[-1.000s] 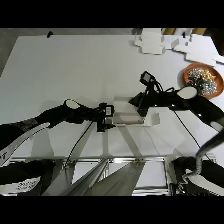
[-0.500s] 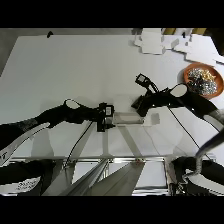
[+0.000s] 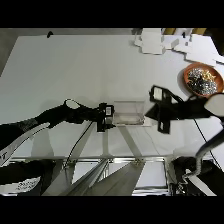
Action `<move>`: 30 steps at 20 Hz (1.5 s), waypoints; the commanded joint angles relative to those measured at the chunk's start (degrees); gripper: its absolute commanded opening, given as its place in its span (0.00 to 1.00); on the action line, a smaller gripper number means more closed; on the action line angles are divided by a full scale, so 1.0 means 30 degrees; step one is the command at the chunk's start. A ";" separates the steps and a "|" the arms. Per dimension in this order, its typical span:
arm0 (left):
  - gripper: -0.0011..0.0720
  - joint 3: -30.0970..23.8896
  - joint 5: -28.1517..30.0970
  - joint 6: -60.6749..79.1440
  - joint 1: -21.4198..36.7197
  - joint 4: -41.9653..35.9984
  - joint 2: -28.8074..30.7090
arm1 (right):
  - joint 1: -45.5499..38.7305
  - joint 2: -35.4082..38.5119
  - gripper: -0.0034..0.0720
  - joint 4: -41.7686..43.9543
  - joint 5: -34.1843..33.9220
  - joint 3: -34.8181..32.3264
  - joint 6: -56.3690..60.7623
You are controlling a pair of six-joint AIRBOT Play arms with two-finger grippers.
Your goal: Fold the box and place the chain.
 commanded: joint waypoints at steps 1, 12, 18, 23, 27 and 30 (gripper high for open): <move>0.30 0.0000 0.0000 0.0000 0.0000 0.0007 0.0000 | 0.0007 0.2550 0.06 -0.2994 0.3162 -0.1224 0.0372; 0.30 0.0000 -0.0007 0.0000 0.0000 0.0007 0.0000 | 0.0007 0.0663 0.07 -0.0597 -0.4073 -0.2958 -0.3891; 0.30 0.0000 0.0000 0.0000 0.0000 0.0000 0.0000 | -0.0933 -0.4379 0.42 -0.1749 -0.5384 -0.2958 -0.4262; 0.30 0.0000 -0.0007 0.0000 0.0000 0.0007 0.0000 | -0.3825 -0.6047 0.35 0.2251 -0.5282 -0.2958 -0.8845; 0.30 0.0000 0.0000 0.0000 0.0000 0.0007 0.0000 | -0.4138 -0.7497 0.25 0.3767 -0.4918 -0.2965 -1.1030; 0.30 0.0000 0.0000 0.0000 0.0000 0.0000 0.0000 | -0.4138 -0.8663 0.25 0.4838 -0.4357 -0.2965 -1.1934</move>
